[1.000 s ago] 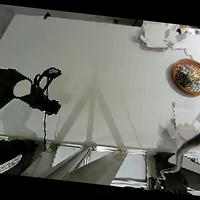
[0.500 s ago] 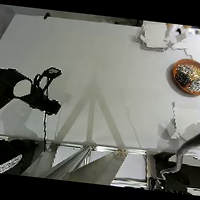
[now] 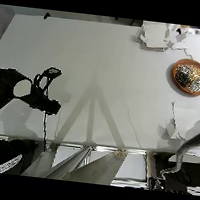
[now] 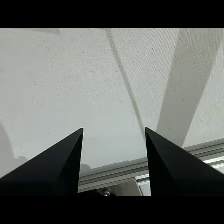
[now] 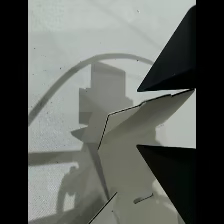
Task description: Fold the box and place the chain.
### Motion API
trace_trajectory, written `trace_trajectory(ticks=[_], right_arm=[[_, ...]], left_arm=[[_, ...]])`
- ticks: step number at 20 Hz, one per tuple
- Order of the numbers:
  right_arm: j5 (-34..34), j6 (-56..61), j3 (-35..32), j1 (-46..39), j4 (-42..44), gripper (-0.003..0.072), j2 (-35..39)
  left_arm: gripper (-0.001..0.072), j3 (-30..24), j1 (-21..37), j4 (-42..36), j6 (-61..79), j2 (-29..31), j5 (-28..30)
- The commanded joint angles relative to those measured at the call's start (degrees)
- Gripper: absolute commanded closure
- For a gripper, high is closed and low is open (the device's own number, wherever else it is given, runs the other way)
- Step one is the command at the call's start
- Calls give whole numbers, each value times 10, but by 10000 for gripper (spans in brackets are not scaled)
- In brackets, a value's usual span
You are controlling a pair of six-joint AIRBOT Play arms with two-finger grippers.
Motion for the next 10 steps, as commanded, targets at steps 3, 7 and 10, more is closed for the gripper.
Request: trace_trajectory(ticks=[3,7,10], right_arm=[[54,-73,0,9,79,668,0],[44,-100,-3,46,198,670,54],[26,-124,-60,97,299,671,120]], left_arm=[[277,0,0,0,0,0,0],[277,0,0,0,0,0,0],[277,0,0,0,0,0,0]])
